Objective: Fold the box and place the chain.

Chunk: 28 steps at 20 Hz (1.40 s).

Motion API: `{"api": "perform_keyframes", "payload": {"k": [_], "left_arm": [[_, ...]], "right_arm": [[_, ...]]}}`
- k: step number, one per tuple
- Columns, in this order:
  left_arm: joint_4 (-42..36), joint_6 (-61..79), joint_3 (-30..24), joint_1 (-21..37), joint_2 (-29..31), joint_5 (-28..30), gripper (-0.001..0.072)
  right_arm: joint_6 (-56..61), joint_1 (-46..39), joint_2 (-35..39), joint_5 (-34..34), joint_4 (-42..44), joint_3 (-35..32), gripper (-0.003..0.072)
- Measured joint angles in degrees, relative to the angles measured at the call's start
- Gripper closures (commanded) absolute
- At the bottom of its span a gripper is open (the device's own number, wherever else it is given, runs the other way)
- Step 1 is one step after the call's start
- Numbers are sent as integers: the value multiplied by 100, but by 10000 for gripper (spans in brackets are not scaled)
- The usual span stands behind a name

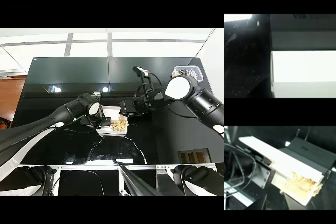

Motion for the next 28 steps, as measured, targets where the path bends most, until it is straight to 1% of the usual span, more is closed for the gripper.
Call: {"api": "perform_keyframes", "payload": {"k": [3, 6, 8, 12, 14, 16, 17, 18, 19, 23, 25, 28], "left_arm": [[-168, -2, 0, 0, 0, 140, 684], [-223, -26, 0, 2, 0, 223, 684], [-208, -83, 0, 20, 0, 208, 684], [-188, -221, 0, 37, 0, 116, 684], [-212, -302, 0, 42, 2, 114, 684], [-221, -369, 0, 42, 7, 118, 675], [-221, -393, 2, 44, 7, 120, 539], [-234, -407, 4, 44, 15, 144, 294], [-236, -413, 20, 42, 24, 157, 120], [-210, -348, 229, 44, 173, 74, 116], [-149, -162, 361, 52, 387, -59, 116], [149, 149, 378, 186, 927, -509, 128]], "right_arm": [[-96, -61, 44, 42, -11, -20, 421], [-192, -321, 203, 319, -107, 127, 422], [-232, -678, 457, 496, -278, 240, 422], [-267, -1746, 1021, 719, -723, 339, 423], [-280, -2214, 1152, 702, -898, 356, 423], [-343, -2500, 1204, 538, -1084, 367, 423], [-363, -2592, 1207, 455, -1172, 367, 423], [-380, -2653, 1202, 389, -1246, 367, 423], [-391, -2702, 1189, 350, -1276, 367, 422], [-424, -2787, 1080, 236, -1386, 367, 422], [-435, -2802, 1049, 212, -1397, 367, 422], [-496, -2813, 1025, 184, -1419, 367, 422]]}}
